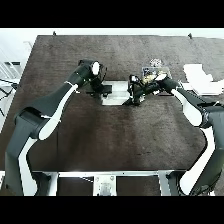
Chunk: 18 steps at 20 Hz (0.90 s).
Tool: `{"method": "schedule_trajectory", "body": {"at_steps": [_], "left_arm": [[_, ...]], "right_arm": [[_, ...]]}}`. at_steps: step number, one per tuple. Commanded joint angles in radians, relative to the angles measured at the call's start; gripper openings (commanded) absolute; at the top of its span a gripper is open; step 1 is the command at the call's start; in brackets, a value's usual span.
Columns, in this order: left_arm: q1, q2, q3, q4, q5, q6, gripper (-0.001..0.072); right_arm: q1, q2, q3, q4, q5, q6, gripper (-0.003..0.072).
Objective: Fold the box and place the chain.
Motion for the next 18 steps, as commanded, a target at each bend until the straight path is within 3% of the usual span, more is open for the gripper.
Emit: {"method": "schedule_trajectory", "body": {"at_steps": [1,3,18], "left_arm": [[0.000,-0.013,0.033,0.000,-0.017,-0.003,0.0426],[-0.007,-0.055,0.105,0.008,-0.071,-0.003,0.0426],[-0.011,-0.097,0.131,0.012,-0.074,-0.007,0.0424]], "right_arm": [[0.000,0.000,0.000,0.000,0.000,0.000,0.0584],[0.000,0.000,0.000,0.000,0.000,0.000,0.0584],[0.000,0.000,0.000,0.000,0.000,0.000,0.0584]]}}
